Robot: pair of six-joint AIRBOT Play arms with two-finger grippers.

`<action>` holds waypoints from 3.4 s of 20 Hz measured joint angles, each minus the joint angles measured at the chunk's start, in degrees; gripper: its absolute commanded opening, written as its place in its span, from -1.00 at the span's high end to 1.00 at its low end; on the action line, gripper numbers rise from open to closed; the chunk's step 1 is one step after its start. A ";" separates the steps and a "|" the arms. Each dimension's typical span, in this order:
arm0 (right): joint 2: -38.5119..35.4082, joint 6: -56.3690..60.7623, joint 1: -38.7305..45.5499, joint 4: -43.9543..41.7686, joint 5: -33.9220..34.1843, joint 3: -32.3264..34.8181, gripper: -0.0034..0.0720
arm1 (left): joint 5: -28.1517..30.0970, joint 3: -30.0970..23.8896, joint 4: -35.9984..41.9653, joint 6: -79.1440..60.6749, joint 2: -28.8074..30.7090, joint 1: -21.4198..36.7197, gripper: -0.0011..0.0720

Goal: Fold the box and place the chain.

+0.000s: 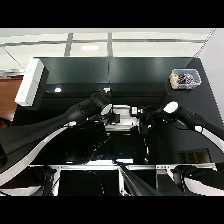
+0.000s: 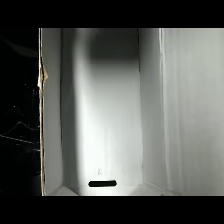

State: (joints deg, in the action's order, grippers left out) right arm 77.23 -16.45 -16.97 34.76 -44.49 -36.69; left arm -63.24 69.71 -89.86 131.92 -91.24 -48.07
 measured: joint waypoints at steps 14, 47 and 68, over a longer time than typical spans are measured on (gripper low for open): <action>-0.15 0.13 -0.02 0.11 -0.02 0.00 -1.00 | -0.22 0.09 1.09 1.97 -0.04 1.33 0.90; -2.32 3.43 -0.83 -4.59 -2.62 0.04 0.66 | -0.37 0.09 1.44 1.79 -0.04 1.38 0.90; -16.85 76.46 20.98 19.74 -14.49 -4.11 0.90 | -0.24 0.09 1.51 1.90 -0.04 1.38 0.90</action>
State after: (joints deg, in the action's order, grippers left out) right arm 60.38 60.01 4.01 54.50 -58.98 -40.80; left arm -63.48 69.80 -88.36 133.82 -91.29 -46.70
